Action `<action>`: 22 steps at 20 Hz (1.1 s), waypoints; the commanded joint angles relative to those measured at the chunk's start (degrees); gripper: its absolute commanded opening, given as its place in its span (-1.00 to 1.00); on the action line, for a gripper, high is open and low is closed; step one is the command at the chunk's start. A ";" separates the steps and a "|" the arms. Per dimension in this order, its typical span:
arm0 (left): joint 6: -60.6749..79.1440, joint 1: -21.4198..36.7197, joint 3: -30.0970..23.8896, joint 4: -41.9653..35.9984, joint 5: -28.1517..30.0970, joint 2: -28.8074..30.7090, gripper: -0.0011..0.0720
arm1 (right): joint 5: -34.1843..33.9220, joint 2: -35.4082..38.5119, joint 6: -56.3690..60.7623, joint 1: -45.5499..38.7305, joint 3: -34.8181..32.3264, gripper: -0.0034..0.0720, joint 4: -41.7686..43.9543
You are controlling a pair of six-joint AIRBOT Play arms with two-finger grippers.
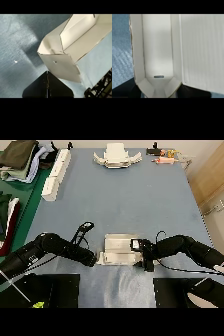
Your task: Fold the box.
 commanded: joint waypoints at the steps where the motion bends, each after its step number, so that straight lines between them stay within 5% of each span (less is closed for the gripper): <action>1: 0.26 0.09 0.24 -0.46 0.46 0.98 -0.93 | 0.02 0.02 0.02 -0.02 -0.02 0.42 0.00; 6: 0.11 0.11 0.22 -1.33 1.86 0.98 -0.92 | 0.02 0.02 0.02 -0.02 -0.02 0.42 0.00; 7: 0.11 0.11 0.24 -1.42 1.86 0.98 -0.60 | 0.02 0.02 0.02 -0.02 -0.02 0.42 0.00; 8: 0.07 0.11 0.24 -1.70 1.88 0.98 0.29 | 0.02 0.02 0.02 -0.02 -0.02 0.42 0.00; 9: 0.04 0.11 0.24 -1.97 1.88 0.98 0.45 | 0.02 0.02 0.02 -0.02 -0.02 0.42 0.00; 18: 0.96 0.09 0.20 -3.10 6.80 0.76 0.45 | 0.02 0.02 0.02 -0.02 -0.02 0.42 0.00; 22: 6.47 0.07 0.22 -12.63 6.67 -2.05 0.45 | 0.02 0.02 0.02 -0.02 -0.02 0.42 0.00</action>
